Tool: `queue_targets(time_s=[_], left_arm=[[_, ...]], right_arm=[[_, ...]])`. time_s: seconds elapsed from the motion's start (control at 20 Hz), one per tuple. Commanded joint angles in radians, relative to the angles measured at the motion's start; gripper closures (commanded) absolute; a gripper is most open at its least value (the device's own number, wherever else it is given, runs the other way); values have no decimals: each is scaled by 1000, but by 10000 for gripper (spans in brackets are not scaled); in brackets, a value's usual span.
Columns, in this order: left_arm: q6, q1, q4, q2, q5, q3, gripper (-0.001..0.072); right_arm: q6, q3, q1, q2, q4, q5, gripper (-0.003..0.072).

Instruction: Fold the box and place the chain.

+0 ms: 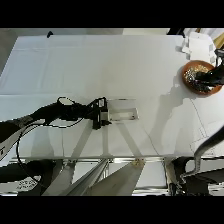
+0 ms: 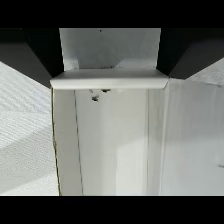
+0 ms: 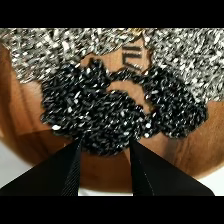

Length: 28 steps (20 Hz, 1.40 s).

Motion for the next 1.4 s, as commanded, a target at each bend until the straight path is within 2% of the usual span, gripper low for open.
queue_targets(time_s=[0.0,0.35,0.45,0.6,0.7,0.85,1.1,1.35], left_arm=[[0,0,0,0,0,0,573],[0,0,0,0,0,0,573],[0,0,0,0,0,0,573],[0,0,0,0,0,0,573],[0,0,0,0,0,0,573],[0,0,0,0,0,0,573],[0,0,0,0,0,0,573],[0,0,0,0,0,0,573]], right_arm=[[8,2,-6,-44,-43,-57,397],[6,2,-6,-59,-48,-31,407],[2,2,-6,-65,-46,-16,573],[0,2,-6,-65,-42,-8,587],[-3,2,-6,-64,-43,6,668],[-27,2,-6,-41,-41,15,668],[-61,2,-6,89,-31,23,668],[-133,2,-6,220,40,116,668]])
